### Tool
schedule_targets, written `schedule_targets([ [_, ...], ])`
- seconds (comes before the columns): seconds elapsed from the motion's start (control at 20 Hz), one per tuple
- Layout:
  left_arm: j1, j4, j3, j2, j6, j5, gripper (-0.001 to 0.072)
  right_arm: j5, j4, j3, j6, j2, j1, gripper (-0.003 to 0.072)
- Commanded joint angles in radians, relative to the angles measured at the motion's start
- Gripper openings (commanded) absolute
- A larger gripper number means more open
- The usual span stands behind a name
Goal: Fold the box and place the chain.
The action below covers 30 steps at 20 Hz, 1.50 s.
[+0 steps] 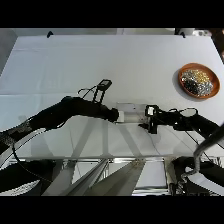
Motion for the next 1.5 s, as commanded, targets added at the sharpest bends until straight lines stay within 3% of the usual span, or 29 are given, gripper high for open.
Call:
schedule_targets([
  [0.0,-0.027,0.066,0.050,-0.019,-0.128,0.034,0.0422,0.000,0.000,0.000,0.000,0.000,0.000,0.0363],
  [0.4,-0.075,0.233,0.147,-0.105,-0.388,0.123,0.0424,0.001,0.000,0.000,0.000,0.000,0.000,0.0363],
  [0.7,-0.097,0.248,0.185,-0.134,-0.520,0.146,0.0424,0.000,0.000,0.000,0.000,0.000,0.000,0.0363],
  [1.0,-0.109,0.270,0.363,-0.256,-0.627,0.309,0.0423,0.000,0.000,0.000,0.000,0.000,0.000,0.0363],
  [1.45,-0.109,0.387,0.365,-0.283,-0.792,0.408,0.0415,0.000,0.000,0.000,0.000,0.000,0.000,0.0363],
])
